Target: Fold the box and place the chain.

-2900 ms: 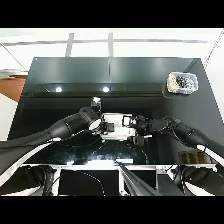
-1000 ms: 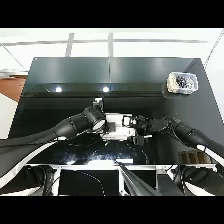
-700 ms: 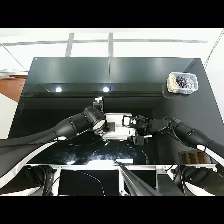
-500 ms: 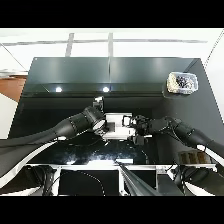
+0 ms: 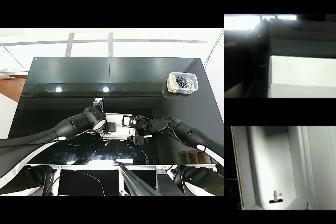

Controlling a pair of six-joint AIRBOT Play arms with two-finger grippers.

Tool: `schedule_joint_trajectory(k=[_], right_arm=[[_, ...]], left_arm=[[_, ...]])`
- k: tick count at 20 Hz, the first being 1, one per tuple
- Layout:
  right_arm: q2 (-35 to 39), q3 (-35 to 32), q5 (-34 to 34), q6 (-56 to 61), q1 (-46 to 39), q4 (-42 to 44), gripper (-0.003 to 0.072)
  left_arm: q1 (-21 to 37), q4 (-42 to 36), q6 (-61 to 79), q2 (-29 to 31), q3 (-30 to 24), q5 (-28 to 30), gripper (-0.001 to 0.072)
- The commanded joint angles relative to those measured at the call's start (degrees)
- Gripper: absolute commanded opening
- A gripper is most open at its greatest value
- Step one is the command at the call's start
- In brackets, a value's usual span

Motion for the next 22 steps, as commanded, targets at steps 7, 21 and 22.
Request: schedule_joint_trajectory(k=[7,21,22], right_arm=[[-0.02,-0.02,-0.02,-0.02,0.02,-0.04,0.0407],[6.36,0.07,-4.09,1.79,-2.05,-9.64,0.0696],[6.32,0.07,-3.89,0.96,-2.05,-9.16,0.0696]], left_arm=[[-0.04,0.24,0.44,-0.02,0.04,3.21,0.0029],[0.28,2.91,1.09,1.46,-0.39,-2.86,0.0028],[0.28,3.15,1.09,1.27,-0.57,-2.84,0.0028]])
